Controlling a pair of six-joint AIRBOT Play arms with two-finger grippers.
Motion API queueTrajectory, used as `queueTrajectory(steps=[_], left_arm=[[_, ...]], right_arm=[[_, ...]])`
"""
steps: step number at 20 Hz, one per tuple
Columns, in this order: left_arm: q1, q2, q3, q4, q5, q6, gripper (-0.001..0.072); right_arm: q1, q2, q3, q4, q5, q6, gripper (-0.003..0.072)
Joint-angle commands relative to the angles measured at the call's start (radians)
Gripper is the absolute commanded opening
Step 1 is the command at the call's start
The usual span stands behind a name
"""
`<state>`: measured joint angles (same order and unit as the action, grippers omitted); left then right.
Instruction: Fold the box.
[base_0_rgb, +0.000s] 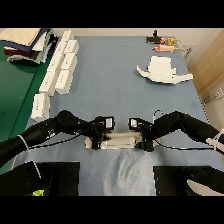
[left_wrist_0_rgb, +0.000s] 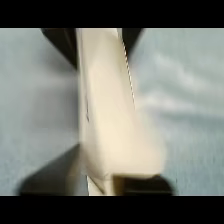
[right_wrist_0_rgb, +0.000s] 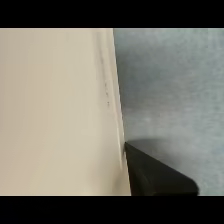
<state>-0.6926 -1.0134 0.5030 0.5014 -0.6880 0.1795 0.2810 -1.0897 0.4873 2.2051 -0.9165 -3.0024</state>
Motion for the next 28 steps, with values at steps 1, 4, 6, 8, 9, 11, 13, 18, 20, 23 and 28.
queueTrajectory(steps=[1,4,6,8,9,11,13,18,20,23,28], left_arm=[[0.002,0.005,0.005,-0.037,0.008,-0.080,0.0443],[0.009,0.040,0.005,-0.001,0.007,-0.192,0.0443],[0.030,0.097,0.005,0.069,0.000,-0.324,0.0444],[0.056,0.174,0.005,0.187,-0.050,-0.524,0.0444],[0.068,0.218,0.005,0.241,-0.104,-0.626,0.0444],[0.077,0.305,0.005,0.291,-0.233,-0.760,0.0441],[0.075,0.373,0.005,0.275,-0.329,-0.906,0.0134],[-0.008,0.357,0.005,0.164,-0.303,-1.237,0.0013],[-0.053,0.293,0.017,0.058,-0.175,-1.250,0.0013],[-0.034,0.158,0.097,-0.009,-0.073,-1.250,0.0013],[0.089,-0.030,0.196,-0.009,-0.071,-1.317,0.0013]], right_arm=[[0.000,0.000,0.001,-0.002,0.018,0.001,0.0431],[0.000,0.000,0.001,-0.002,0.018,0.001,0.0431],[0.000,0.000,0.001,-0.002,0.018,0.001,0.0430],[0.000,0.000,0.001,-0.002,0.018,0.001,0.0430],[0.000,0.000,0.001,-0.002,0.018,0.001,0.0430],[0.000,0.000,0.001,-0.002,0.018,0.001,0.0430],[0.000,0.000,0.001,-0.002,0.018,0.001,0.0431],[0.000,0.000,0.001,-0.002,0.018,0.001,0.0430],[0.000,0.000,0.001,-0.002,0.018,0.001,0.0431],[0.000,0.000,0.001,-0.002,0.018,0.001,0.0431],[0.000,0.000,0.001,-0.002,0.018,0.001,0.0430]])
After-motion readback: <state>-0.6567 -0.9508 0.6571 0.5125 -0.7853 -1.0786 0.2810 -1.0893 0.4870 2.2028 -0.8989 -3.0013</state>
